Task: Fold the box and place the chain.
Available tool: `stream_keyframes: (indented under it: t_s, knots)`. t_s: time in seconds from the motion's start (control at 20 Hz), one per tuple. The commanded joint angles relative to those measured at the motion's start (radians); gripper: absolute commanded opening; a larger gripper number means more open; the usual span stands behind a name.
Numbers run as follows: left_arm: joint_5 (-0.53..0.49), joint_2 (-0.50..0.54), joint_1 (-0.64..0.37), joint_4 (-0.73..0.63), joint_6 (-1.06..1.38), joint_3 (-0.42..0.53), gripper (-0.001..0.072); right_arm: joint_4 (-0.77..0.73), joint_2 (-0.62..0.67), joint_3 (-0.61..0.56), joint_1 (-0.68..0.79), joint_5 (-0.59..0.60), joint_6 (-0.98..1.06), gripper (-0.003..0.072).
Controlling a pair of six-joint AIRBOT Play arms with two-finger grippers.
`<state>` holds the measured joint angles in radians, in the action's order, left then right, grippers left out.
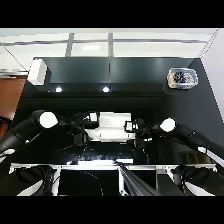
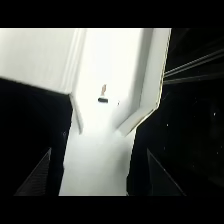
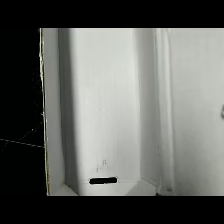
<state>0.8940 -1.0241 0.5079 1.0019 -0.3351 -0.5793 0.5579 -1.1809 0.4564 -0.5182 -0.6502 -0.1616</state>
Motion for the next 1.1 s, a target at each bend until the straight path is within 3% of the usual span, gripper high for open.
stream_keyframes:
  t_s: [0.0, 0.2, 0.25, 0.35, 0.4, 0.45, 0.8, 0.85, 1.05]
  knots:
    - [-0.063, -0.061, 0.043, -0.065, 0.064, 0.018, 0.0696, 0.000, 0.000, 0.000, 0.000, 0.000, 0.000, 0.0429]
    - [-0.171, -0.085, 0.080, -0.072, 0.070, 0.017, 0.0661, 0.000, 0.000, 0.000, 0.000, 0.000, 0.000, 0.0429]
    - [-0.168, -0.085, 0.085, -0.068, 0.070, 0.017, 0.0580, 0.000, 0.000, 0.000, 0.000, 0.000, 0.000, 0.0429]
    - [-0.146, -0.085, 0.085, -0.069, 0.070, 0.017, 0.0327, 0.000, 0.000, 0.000, 0.000, 0.000, 0.000, 0.0429]
    - [-0.138, -0.085, 0.085, -0.072, 0.070, 0.017, 0.0323, 0.000, 0.000, 0.000, 0.000, 0.000, 0.000, 0.0429]
    - [-0.129, -0.085, 0.085, -0.073, 0.070, 0.017, 0.0275, 0.000, 0.000, 0.000, 0.000, 0.000, 0.000, 0.0429]
    - [-0.127, -0.131, 0.085, -0.238, 0.070, 0.017, 0.0260, 0.000, 0.000, 0.000, 0.000, 0.000, 0.000, 0.0429]
    - [-0.131, -0.136, 0.085, -0.255, 0.071, 0.017, 0.0218, 0.000, 0.000, 0.000, 0.000, 0.000, 0.000, 0.0429]
    - [-0.126, -0.137, 0.085, -0.261, 0.070, 0.017, 0.0218, 0.000, 0.000, 0.000, 0.000, 0.000, 0.000, 0.0429]
